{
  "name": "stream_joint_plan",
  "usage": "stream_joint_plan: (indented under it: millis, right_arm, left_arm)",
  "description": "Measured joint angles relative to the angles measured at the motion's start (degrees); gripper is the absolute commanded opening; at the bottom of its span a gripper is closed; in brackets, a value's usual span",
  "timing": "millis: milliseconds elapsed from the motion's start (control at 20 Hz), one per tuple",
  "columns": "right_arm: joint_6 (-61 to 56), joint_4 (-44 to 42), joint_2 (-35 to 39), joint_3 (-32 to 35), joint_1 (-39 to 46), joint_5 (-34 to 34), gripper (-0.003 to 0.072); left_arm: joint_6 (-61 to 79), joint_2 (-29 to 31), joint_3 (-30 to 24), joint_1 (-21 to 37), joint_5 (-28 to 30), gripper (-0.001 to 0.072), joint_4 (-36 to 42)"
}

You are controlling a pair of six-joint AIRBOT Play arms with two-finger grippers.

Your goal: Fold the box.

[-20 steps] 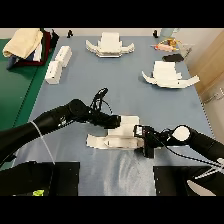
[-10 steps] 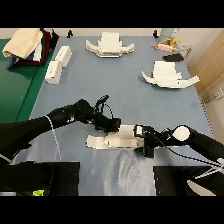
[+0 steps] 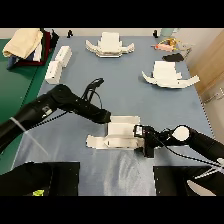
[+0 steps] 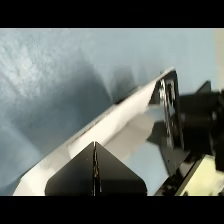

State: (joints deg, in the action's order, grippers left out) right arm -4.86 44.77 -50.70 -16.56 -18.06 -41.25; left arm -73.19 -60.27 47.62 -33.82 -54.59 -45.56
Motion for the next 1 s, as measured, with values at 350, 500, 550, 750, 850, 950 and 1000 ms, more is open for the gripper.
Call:
stream_joint_plan:
  millis: [350, 500, 550, 750, 850, 950, 1000]
  right_arm:
    - [0.00, 0.00, 0.00, 0.00, 0.00, 0.00, 0.0509]
    - [0.00, 0.00, 0.00, 0.00, 0.00, 0.00, 0.0508]
    - [0.00, 0.00, 0.00, 0.00, 0.00, 0.00, 0.0509]
    - [0.00, -0.02, 0.00, 0.00, 0.00, 0.00, 0.0509]
    - [0.00, -0.02, 0.00, 0.00, 0.00, 0.00, 0.0508]
    - [0.00, -0.02, 0.00, 0.00, 0.00, 0.00, 0.0508]
    - [0.00, -0.02, 0.00, 0.00, 0.00, -0.02, 0.0509]
  left_arm:
    - [14.19, 9.42, -0.55, 2.19, -9.25, 0.0438, -11.17]
    - [24.13, 10.23, -2.51, 4.85, -9.22, 0.0696, -11.15]
    - [27.91, 10.38, -3.80, 5.99, -8.33, 0.0696, -10.97]
    - [43.21, 10.62, -10.45, 7.82, -4.48, 0.0696, -9.55]
    - [50.58, 10.62, -13.70, 7.19, -1.99, 0.0695, -7.30]
    - [56.74, 10.62, -16.59, 5.62, 0.22, 0.0695, -4.81]
    - [59.06, 10.62, -17.81, 4.74, 1.62, 0.0695, -3.74]
